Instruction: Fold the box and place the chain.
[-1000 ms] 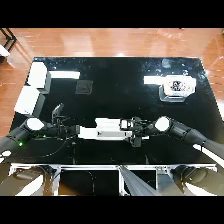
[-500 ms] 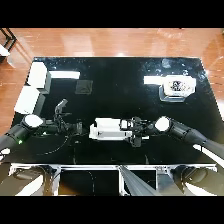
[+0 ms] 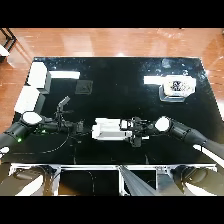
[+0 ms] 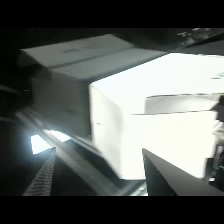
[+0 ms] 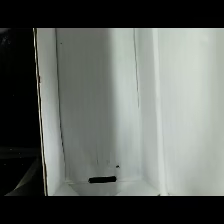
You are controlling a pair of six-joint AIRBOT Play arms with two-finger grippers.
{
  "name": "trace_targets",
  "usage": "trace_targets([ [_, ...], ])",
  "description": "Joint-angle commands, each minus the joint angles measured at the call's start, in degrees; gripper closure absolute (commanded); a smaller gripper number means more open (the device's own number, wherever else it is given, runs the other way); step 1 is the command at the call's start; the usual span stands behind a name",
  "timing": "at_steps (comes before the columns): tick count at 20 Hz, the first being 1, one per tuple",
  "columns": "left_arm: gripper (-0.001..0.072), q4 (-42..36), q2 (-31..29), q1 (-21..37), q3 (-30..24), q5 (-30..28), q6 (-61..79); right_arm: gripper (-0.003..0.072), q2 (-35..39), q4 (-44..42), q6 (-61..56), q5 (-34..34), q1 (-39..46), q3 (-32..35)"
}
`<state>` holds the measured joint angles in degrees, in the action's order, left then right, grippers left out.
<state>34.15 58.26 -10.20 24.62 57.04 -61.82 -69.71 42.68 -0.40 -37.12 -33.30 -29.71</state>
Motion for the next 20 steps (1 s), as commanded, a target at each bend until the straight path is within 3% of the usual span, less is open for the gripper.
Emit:
trace_targets([
  [1, 0.0074, -2.32, 0.0, -1.62, 0.17, 0.68, 1.03, 0.0284, -0.02, -0.02, -0.02, 0.22, -0.02, -0.02],
  [8, 0.0094, -2.91, -0.02, -10.34, 0.17, -5.38, -5.6, 0.0284, -0.02, -0.02, -0.02, 1.2, -0.02, -0.02],
  [20, 0.0109, -0.2, -0.07, -13.4, 0.22, -11.06, -15.91, 0.0284, -0.02, -0.02, -0.02, 1.29, -0.02, -0.02],
])
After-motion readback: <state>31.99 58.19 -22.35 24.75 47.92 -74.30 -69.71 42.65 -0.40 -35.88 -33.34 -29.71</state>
